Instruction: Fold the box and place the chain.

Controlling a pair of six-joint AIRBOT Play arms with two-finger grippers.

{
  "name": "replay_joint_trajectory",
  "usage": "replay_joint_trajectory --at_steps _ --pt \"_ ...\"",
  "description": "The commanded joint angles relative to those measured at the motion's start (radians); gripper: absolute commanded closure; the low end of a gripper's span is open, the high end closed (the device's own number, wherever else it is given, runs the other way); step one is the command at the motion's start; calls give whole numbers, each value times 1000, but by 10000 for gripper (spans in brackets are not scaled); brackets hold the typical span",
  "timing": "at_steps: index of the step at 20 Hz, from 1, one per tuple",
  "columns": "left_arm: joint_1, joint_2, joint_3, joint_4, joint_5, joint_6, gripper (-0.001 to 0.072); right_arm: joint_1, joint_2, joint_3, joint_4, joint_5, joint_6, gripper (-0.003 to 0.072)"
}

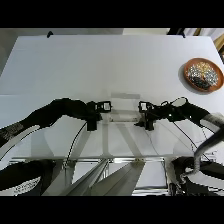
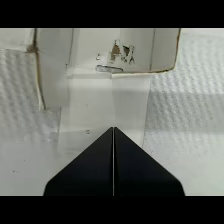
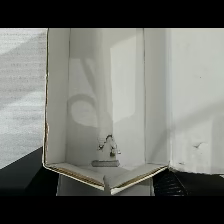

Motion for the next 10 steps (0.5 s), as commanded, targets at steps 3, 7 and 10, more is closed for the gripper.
replay_joint_trajectory --at_steps 3,7,10 --pt "1 11 0 6 -31 12 701 0 -1 1 0 0 0 369" --pt "1 71 0 -6 -32 12 612 0 -1 1 0 0 0 369" --pt "1 82 0 -4 -40 12 425 0 -1 1 0 0 0 369"
